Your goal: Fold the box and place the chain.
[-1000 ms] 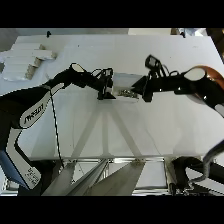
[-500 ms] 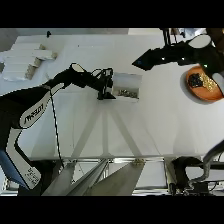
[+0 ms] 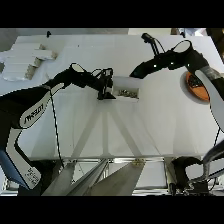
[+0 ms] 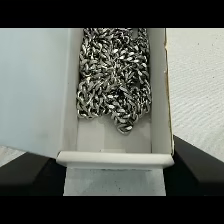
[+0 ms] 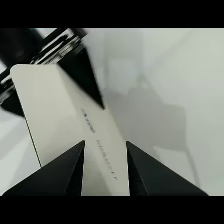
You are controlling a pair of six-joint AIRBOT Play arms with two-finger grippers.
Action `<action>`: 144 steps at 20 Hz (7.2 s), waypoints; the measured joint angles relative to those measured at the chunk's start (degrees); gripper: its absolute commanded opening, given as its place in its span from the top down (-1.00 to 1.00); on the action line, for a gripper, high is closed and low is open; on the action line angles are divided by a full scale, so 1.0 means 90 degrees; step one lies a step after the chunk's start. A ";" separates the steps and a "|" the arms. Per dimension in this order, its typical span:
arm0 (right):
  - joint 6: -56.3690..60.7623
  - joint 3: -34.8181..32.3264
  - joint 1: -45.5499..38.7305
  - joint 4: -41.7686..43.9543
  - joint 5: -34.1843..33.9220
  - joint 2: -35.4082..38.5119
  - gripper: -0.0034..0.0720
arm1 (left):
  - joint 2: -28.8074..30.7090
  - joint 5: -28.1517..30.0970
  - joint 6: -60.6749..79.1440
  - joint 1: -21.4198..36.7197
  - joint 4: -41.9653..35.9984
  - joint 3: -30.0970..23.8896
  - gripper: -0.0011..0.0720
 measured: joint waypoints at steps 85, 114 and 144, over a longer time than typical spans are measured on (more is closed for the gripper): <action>0.0962 -0.2778 0.0702 0.1411 -0.2327 0.1117 0.89 | 0.0000 0.0000 0.0000 -0.0005 0.0000 0.0000 -0.11; 0.0440 -0.3674 0.1020 0.1615 -0.3016 0.1965 0.88 | 0.0000 0.0155 -0.0053 0.0007 -0.0058 0.0002 -0.11; 0.0022 -0.5071 -0.0359 0.1467 -0.2905 0.2589 0.89 | 0.0000 -0.0007 0.0000 0.0002 0.0005 0.0002 -0.11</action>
